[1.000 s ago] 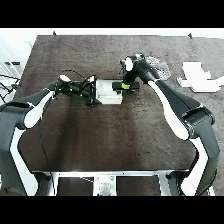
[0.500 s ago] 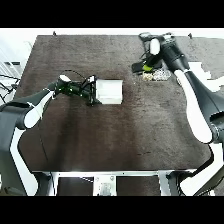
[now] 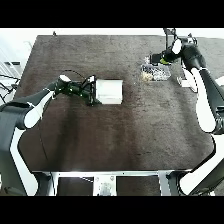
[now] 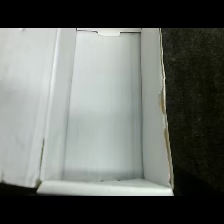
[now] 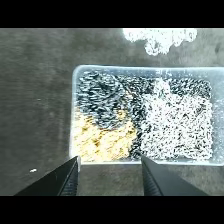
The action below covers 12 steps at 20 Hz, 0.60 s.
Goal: Fold the box and place the chain.
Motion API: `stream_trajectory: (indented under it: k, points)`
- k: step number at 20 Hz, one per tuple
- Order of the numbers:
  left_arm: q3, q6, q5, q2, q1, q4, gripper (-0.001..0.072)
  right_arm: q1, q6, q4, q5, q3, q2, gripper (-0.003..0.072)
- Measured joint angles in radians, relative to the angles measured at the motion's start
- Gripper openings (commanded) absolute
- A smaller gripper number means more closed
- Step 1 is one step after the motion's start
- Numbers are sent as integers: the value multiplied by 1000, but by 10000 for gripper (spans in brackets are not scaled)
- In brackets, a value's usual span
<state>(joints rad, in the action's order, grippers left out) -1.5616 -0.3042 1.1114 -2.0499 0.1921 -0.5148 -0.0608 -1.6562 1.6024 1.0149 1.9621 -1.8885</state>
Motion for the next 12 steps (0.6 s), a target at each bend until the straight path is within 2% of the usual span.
stream_trajectory:
  k: [5,7,12]
  points:
    - [0,0,0,0,0,0,353,35,68,-122,-11,0,-77,416]
    - [0,0,0,0,0,0,353,39,91,-164,-11,0,-97,366]
    - [0,0,0,0,0,0,353,44,116,-215,7,0,-138,347]
